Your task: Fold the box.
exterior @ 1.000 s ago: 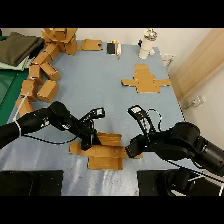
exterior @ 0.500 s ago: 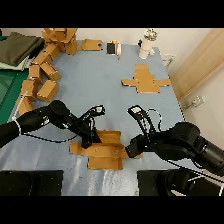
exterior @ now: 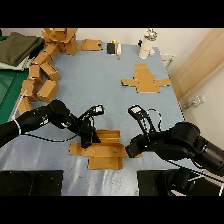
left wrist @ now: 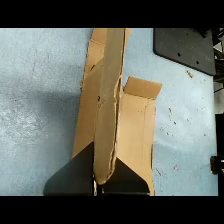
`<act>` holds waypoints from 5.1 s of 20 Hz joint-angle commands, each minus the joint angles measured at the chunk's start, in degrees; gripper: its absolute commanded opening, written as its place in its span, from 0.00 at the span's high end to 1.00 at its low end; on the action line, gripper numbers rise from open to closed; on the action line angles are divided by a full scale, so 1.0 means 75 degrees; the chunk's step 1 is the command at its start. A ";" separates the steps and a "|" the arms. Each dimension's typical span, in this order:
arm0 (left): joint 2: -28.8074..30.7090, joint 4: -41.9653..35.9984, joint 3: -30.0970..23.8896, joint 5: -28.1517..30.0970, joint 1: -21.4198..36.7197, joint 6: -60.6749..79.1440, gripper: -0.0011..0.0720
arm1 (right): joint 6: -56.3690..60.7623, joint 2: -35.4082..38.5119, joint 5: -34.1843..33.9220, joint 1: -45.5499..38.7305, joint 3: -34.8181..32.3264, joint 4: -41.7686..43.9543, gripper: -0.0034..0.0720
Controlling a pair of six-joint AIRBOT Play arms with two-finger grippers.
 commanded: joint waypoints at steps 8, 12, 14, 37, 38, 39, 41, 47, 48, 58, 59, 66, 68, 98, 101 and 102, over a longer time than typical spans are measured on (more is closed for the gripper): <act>0.0003 0.0070 0.0000 0.0388 0.0006 -0.0425 0.97 | 0.0003 0.0003 0.0003 0.0009 0.0000 0.0003 0.96; 0.0003 0.0073 0.0000 -0.0029 0.0006 -0.0408 0.97 | 0.0000 0.0003 0.0009 0.0009 0.0000 0.0000 0.96; 0.0003 0.0070 0.0000 -0.0283 0.0006 -0.0391 0.97 | 0.0000 0.0003 0.0015 0.0009 0.0000 -0.0003 0.96; 0.0003 0.0064 0.0000 -0.0172 0.0006 -0.0393 0.97 | -0.0609 -0.0641 0.2664 0.4727 -0.2037 -0.2066 0.33; 0.0003 0.0064 0.0000 -0.0172 0.0006 -0.0391 0.97 | -0.0796 -0.0775 0.2771 0.4730 -0.2031 -0.2063 0.33; 0.0003 0.0064 0.0000 -0.0172 0.0006 -0.0391 0.97 | -0.0918 -0.0912 0.2853 0.4730 -0.2028 -0.2107 0.33; 0.0003 0.0064 0.0000 -0.0172 0.0006 -0.0393 0.97 | -0.0938 -0.1183 0.2850 0.4730 -0.2028 -0.2556 0.33; 0.0003 0.0064 0.0000 -0.0172 0.0006 -0.0393 0.97 | -0.0906 -0.1457 0.2760 0.4727 -0.1947 -0.3856 0.33; 0.0003 0.0064 0.0000 -0.0172 0.0006 -0.0393 0.97 | -0.0903 -0.1457 0.2643 0.4727 -0.1883 -0.3940 0.33; 0.0003 0.0064 0.0000 -0.0172 0.0006 -0.0393 0.97 | -0.0125 -0.1411 0.2194 0.4727 -0.1393 -0.4316 0.33; 0.0003 0.0064 0.0000 -0.0172 0.0006 -0.0391 0.97 | -0.0125 -0.1411 0.2194 0.4724 -0.1393 -0.4328 0.33; 0.0003 0.0064 0.0000 -0.0172 0.0006 -0.0393 0.97 | 0.0070 -0.1207 0.2218 0.4287 -0.1387 -0.4004 0.00; 0.0003 0.0064 0.0000 -0.0175 0.0006 -0.0391 0.97 | -0.0172 -0.0950 0.2311 0.3838 -0.1478 -0.3678 0.00; 0.0003 0.0064 0.0000 -0.0172 0.0006 -0.0393 0.97 | -1.2797 -0.1833 0.2713 -0.2127 -0.1545 0.4721 0.01; 0.0003 0.0067 0.0000 -0.0172 0.0006 -0.0391 0.97 | -1.2756 -0.1915 0.2696 -0.2127 -0.1545 0.4581 0.01; 0.0003 0.0064 0.0000 -0.0172 0.0006 -0.0393 0.97 | -1.2636 -0.1883 0.2623 -0.2127 -0.1545 0.4491 0.01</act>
